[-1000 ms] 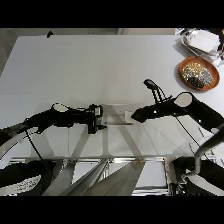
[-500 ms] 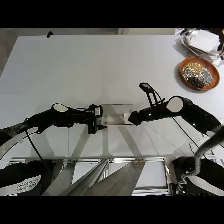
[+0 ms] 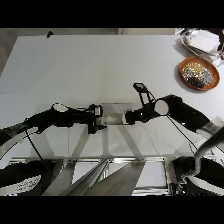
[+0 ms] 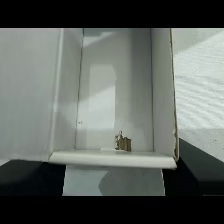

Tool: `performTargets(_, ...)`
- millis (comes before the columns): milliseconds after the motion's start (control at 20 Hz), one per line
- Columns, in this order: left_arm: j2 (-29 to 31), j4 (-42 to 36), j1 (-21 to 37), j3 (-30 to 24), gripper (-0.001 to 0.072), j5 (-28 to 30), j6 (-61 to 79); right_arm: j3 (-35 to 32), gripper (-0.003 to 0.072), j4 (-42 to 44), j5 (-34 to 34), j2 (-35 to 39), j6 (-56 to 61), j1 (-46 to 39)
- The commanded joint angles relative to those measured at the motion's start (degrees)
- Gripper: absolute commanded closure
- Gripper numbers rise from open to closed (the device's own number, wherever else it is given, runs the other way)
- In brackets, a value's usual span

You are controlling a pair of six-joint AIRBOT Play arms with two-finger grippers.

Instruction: Fold the box and place the chain.

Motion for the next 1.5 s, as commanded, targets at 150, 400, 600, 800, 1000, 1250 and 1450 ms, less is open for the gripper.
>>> performTargets(150,0.0,0.0,0.0,0.0,0.0416,0.0,0.0,5.5,0.0227,-7.9,4.7,-4.7,15.0,5.8)
performTargets(400,0.0,0.0,0.0,0.0,0.0416,0.0,0.0,6.2,0.0228,-14.0,6.1,-5.3,24.4,8.8)
performTargets(600,0.0,0.0,0.0,0.0,0.0416,0.0,0.0,11.6,0.0228,-16.5,11.2,-10.6,27.0,10.6)
performTargets(800,0.0,0.0,0.0,0.0,0.0416,0.0,0.0,13.6,0.0283,-17.0,12.3,-13.6,30.5,10.8)
performTargets(1000,0.0,0.0,0.0,0.0,0.0416,0.0,0.0,13.6,0.0394,-17.0,13.2,-14.9,30.9,10.8)
performTargets(1250,0.0,0.0,0.0,0.0,0.0416,0.0,0.0,13.6,0.0667,-17.0,13.2,-15.0,30.8,10.8)
performTargets(1450,0.0,0.0,0.0,0.0,0.0416,0.0,0.0,13.6,0.0554,-17.1,13.1,-15.0,30.8,11.1)
